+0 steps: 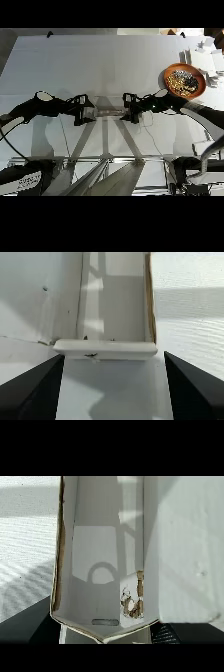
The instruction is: Fold the box and place the chain.
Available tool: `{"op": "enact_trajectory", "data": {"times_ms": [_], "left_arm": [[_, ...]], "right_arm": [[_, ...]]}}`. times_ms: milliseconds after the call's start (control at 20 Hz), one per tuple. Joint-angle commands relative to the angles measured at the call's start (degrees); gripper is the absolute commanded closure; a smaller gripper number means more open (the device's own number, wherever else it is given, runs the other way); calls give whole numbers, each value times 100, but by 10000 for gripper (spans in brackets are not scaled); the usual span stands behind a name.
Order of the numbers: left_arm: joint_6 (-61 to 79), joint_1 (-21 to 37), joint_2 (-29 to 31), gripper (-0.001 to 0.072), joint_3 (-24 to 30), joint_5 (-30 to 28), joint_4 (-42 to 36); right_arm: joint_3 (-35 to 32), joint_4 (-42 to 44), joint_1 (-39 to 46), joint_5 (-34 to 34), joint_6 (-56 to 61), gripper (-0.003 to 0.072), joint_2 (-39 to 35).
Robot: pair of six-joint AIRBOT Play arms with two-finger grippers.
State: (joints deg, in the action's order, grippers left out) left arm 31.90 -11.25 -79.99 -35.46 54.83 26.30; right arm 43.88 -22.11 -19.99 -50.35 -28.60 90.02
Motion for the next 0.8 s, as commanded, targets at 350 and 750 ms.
{"op": "enact_trajectory", "data": {"times_ms": [350,750], "left_arm": [[686,446,-269,14,-306,592,-286],[640,400,-343,14,-538,931,168]], "right_arm": [[4,2,0,0,2,253,0],[4,2,0,0,2,253,0]]}}
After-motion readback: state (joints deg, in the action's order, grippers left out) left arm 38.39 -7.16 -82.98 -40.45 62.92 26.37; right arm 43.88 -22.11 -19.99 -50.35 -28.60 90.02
